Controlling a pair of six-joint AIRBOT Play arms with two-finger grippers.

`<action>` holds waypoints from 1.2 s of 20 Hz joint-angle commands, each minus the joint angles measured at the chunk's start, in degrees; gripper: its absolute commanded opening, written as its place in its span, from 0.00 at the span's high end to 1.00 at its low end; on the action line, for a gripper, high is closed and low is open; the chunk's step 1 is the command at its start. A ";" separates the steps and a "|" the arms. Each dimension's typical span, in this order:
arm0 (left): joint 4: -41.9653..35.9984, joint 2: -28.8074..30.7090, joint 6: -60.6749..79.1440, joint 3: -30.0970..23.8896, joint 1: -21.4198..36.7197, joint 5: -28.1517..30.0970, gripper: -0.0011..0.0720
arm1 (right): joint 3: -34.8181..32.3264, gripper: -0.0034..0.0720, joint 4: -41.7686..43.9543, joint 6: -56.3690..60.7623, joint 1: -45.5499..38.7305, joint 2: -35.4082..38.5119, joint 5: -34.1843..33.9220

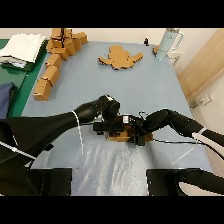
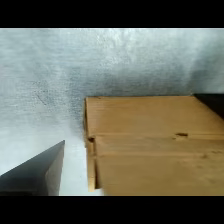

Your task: Fold the box.

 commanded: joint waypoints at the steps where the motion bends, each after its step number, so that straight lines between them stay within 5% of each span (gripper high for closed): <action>1: -9.92 0.13 6.88 0.76 5.18 -2.75 0.27 | 0.02 0.27 -0.02 0.04 -0.02 0.02 0.00; 5: -19.61 1.03 14.45 0.87 12.07 -4.09 0.27 | 0.02 0.27 -0.02 0.04 -0.02 0.02 0.00; 14: -25.86 2.40 36.76 0.87 27.30 -12.13 0.28 | 0.02 0.27 -0.02 0.04 -0.02 0.00 0.00; 15: -25.81 2.40 42.42 0.87 28.87 -12.13 0.44 | 0.02 0.27 -0.02 0.04 -0.02 0.02 0.00; 16: -25.40 2.40 48.28 0.87 30.12 -12.04 0.88 | 0.02 0.27 -0.02 0.04 -0.02 0.02 0.00; 17: -24.48 2.40 54.73 0.85 31.15 -11.61 0.97 | 0.02 0.27 -0.02 0.04 -0.02 0.02 0.00; 21: -21.11 2.54 73.75 0.20 32.20 -9.29 0.97 | 0.02 0.27 -0.02 0.04 -0.02 0.02 0.00; 24: -21.20 6.03 81.96 -7.80 32.20 -3.06 0.97 | 0.02 0.27 -0.02 0.04 -0.02 0.02 0.00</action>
